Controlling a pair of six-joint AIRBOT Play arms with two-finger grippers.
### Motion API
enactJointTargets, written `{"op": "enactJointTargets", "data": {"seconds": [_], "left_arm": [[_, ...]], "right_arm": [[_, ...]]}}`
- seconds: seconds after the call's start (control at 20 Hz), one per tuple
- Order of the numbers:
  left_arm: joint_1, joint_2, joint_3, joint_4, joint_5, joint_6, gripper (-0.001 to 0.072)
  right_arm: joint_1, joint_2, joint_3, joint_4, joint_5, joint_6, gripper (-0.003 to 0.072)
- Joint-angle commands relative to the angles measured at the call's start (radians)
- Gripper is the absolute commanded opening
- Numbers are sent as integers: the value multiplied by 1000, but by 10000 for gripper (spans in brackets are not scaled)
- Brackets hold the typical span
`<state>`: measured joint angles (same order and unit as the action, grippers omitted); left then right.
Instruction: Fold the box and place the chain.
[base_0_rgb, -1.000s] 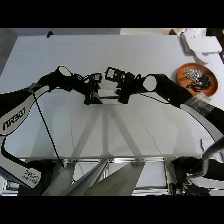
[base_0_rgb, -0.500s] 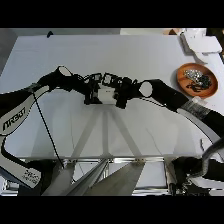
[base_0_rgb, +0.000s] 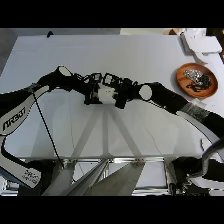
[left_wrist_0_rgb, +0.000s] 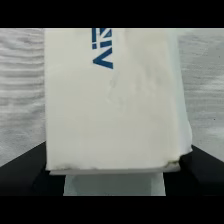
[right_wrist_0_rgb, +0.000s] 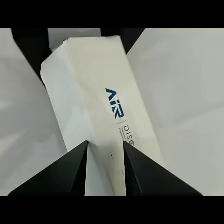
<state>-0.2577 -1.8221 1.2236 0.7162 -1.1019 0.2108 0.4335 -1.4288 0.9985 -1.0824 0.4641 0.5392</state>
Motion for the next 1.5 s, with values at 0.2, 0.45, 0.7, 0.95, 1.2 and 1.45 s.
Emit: {"op": "enactJointTargets", "data": {"seconds": [0.2,0.45,0.7,0.95,1.2,1.45], "left_arm": [[1,0,0,2,-1,5,275],[0,0,0,2,-1,5,275],[0,1,0,2,-1,5,275],[1,1,0,2,-1,5,275],[1,0,0,2,-1,5,275],[0,0,0,2,-1,5,275]], "right_arm": [[47,25,0,-75,-64,6,222],[51,21,0,-77,-139,7,221],[51,-27,-1,-77,-148,7,221],[51,-38,-1,-76,-152,8,221],[51,-38,-1,-71,-79,14,221],[51,-38,-1,-68,-32,13,245]]}}
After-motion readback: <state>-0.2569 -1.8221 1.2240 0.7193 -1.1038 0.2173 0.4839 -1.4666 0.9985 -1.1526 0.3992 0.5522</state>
